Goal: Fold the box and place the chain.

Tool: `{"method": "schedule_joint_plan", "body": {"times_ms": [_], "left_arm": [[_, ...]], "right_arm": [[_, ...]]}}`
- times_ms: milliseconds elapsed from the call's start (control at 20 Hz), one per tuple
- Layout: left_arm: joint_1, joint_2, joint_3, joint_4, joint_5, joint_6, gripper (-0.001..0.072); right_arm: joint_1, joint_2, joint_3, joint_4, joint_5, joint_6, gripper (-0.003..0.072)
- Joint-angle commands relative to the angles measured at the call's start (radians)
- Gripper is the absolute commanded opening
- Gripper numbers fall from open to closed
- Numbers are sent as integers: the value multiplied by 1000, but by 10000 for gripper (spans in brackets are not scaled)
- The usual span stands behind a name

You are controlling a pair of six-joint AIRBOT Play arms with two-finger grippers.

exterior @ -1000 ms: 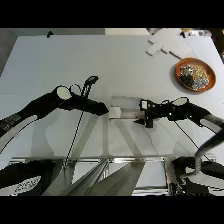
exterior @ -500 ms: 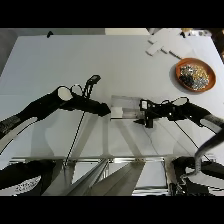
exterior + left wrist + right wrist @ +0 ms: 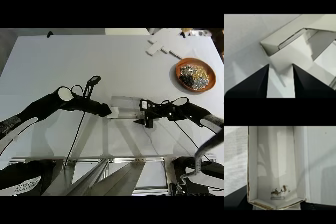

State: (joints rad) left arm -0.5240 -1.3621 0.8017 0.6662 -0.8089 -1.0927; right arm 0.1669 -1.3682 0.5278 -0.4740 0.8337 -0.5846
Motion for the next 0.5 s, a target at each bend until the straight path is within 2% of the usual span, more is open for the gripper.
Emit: {"method": "schedule_joint_plan", "body": {"times_ms": [0, 200, 450], "left_arm": [[-16, 0, 1, 0, 8, -15, 346], [-47, -2, 19, 39, 27, -97, 345], [-80, -13, 95, 226, 2, -291, 346]], "right_arm": [[0, 0, 0, 0, 0, 0, 429], [0, 0, 0, 0, 0, 0, 429], [0, 0, 0, 0, 0, 0, 429]]}}
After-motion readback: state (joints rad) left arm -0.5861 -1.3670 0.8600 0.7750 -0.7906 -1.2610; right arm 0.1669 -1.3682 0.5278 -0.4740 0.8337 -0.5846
